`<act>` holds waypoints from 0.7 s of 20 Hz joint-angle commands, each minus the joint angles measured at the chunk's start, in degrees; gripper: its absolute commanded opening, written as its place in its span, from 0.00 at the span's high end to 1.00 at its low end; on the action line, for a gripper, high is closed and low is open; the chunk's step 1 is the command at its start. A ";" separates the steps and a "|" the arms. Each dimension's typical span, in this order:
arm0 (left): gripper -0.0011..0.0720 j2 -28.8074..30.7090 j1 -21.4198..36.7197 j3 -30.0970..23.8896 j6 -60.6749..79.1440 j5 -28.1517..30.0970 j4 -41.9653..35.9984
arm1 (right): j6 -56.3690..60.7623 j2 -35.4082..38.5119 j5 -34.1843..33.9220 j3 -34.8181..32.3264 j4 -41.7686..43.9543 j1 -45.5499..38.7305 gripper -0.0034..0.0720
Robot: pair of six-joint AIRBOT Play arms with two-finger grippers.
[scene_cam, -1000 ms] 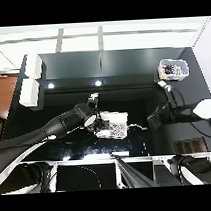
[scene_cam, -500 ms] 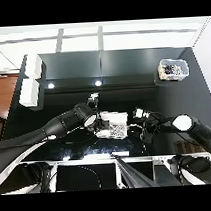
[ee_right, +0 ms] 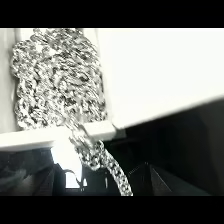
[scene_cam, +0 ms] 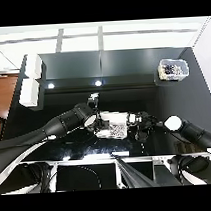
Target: Fold the box and place the chain.
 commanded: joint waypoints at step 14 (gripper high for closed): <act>0.95 -0.02 0.02 0.02 0.02 0.00 0.02 | 11.37 -1.38 1.33 1.42 -3.17 2.05 0.91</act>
